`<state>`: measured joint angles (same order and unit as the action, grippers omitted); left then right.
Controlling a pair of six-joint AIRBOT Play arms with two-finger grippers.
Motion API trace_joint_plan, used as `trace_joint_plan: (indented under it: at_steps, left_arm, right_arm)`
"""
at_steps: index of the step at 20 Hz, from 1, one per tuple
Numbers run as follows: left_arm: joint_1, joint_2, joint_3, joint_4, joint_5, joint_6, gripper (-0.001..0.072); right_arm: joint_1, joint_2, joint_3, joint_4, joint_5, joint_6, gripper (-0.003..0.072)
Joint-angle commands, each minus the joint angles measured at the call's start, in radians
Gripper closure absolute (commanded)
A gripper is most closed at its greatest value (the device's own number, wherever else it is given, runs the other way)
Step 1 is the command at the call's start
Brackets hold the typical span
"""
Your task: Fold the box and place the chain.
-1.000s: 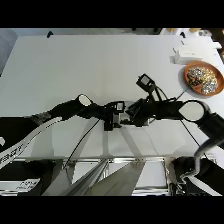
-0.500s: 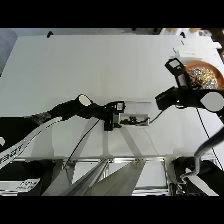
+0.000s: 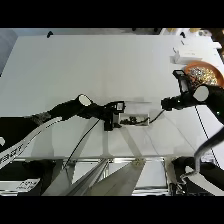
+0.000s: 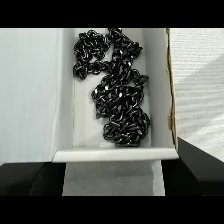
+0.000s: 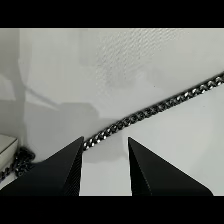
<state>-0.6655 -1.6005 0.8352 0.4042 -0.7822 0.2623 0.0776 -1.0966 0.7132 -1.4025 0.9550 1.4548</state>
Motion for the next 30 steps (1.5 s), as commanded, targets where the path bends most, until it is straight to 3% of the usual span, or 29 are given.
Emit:
trace_joint_plan:
  at_steps: [1, 6, 21, 25, 30]
  left_arm:
    - [0.001, 0.001, 0.000, 0.000, 0.000, 0.000, 0.0433]
    - [0.001, 0.001, 0.000, 0.000, 0.000, 0.000, 0.0433]
    - [0.001, 0.001, 0.000, 0.000, 0.000, 0.000, 0.0433]
    - [0.001, 0.001, 0.000, 0.000, 0.000, 0.000, 0.0433]
    - [0.001, 0.001, 0.000, 0.000, 0.000, 0.000, 0.0434]
  right_arm:
    - [0.051, -0.063, -0.003, 0.000, 0.025, 0.038, 0.0405]
    - [0.145, -0.114, -0.007, -0.005, 0.054, 0.095, 0.0414]
    - [0.145, -0.114, -0.065, -0.050, -0.013, 0.169, 0.0450]
    - [0.145, -0.114, -0.065, -0.050, -0.018, 0.159, 0.0670]
    - [0.145, -0.024, -0.064, -0.050, 0.032, 0.106, 0.0670]
